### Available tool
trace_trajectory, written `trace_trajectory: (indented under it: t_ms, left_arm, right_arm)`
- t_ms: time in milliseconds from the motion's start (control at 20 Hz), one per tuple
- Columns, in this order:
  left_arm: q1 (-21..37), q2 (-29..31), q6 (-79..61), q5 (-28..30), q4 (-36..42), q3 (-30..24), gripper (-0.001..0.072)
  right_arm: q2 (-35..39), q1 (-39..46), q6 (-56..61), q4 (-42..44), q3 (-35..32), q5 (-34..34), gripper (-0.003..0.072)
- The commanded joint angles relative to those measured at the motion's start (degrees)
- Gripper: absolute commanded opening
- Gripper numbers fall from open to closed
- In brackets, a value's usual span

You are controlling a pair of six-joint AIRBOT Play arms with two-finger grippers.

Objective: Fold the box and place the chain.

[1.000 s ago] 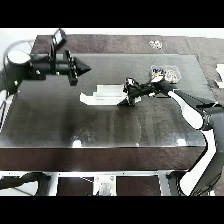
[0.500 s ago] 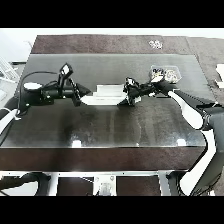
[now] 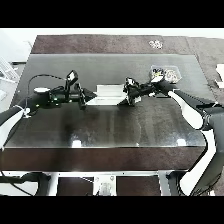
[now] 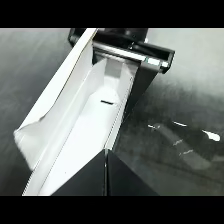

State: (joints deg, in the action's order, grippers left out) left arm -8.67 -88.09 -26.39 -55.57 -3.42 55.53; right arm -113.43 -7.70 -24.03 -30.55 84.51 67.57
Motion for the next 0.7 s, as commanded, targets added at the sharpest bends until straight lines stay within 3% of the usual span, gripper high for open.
trace_trajectory:
  t_ms: [0, 350, 650]
  left_arm:
    - [-1.7, -1.7, 0.9, -0.7, 0.7, 2.7, 0.0018]
    - [-1.7, -8.5, 2.6, -0.2, 0.5, 12.1, 0.0018]
    - [-1.7, -12.4, 2.5, 4.5, 0.2, 18.6, 0.0018]
  right_arm:
    - [0.0, 0.0, 0.0, 0.0, 0.0, 0.0, 0.0587]
    - [0.0, 0.0, 0.0, 0.0, 0.0, 0.0, 0.0587]
    - [0.0, 0.0, 0.0, 0.0, 0.0, 0.0, 0.0587]
